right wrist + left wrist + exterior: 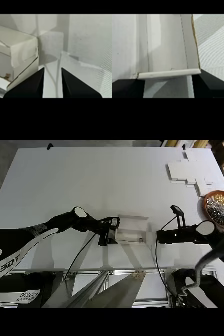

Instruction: Fold the box and place the chain.

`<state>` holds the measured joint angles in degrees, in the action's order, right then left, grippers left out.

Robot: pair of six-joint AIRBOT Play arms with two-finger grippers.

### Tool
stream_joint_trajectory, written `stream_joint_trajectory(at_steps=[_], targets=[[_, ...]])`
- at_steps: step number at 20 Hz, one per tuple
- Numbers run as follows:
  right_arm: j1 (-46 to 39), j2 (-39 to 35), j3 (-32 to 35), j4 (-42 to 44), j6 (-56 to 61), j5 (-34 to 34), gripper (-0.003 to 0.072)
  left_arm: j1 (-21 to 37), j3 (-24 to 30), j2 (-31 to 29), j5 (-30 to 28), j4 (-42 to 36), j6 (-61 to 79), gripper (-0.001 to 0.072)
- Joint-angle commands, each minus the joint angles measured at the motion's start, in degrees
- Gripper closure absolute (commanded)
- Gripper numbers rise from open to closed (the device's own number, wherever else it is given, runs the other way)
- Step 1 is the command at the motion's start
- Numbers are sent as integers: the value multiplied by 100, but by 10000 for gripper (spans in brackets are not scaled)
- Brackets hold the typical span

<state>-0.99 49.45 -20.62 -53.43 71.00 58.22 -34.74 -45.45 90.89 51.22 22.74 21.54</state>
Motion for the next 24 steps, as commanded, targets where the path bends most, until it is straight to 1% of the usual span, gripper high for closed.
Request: stream_joint_trajectory(at_steps=[1, 2, 4, 6, 7, 8, 9, 10, 14, 16, 20, 22, 24], targets=[[22, -544, 2, 382, -260, 35, 398, 0, -4, -2, 0, 0, 2, 675], [22, -632, 2, 605, -380, 35, 385, 2, -4, 0, 0, 0, 2, 675], [22, -682, 2, 1001, -590, 37, 384, 2, -4, 0, 0, 0, 2, 675], [22, -682, 2, 1169, -715, 81, 370, 2, -4, 0, 0, 0, 2, 675], [22, -680, 4, 1137, -715, 83, 342, 2, -4, -2, 0, 0, 2, 675], [22, -675, 7, 1080, -713, 81, 342, 0, -4, -2, 0, 0, 2, 675], [22, -664, 20, 1043, -704, 66, 326, 2, -4, 0, 0, 0, 2, 675], [22, -643, 46, 1036, -702, 52, 265, 2, -4, 0, 0, 0, 2, 675], [22, -595, 83, 962, -704, -22, 244, 0, -4, -2, 0, 0, 2, 675], [22, -595, 83, 960, -699, -59, 212, 0, -4, 0, 0, 0, 2, 675], [24, -595, 83, 822, -667, -44, 201, 0, -4, 0, 0, 0, 2, 675], [232, -595, 83, 896, -481, -31, 201, 0, -4, -2, 0, 0, 2, 675], [741, -595, 83, 892, -341, -164, 201, 2, -4, -2, 0, 0, 2, 675]])
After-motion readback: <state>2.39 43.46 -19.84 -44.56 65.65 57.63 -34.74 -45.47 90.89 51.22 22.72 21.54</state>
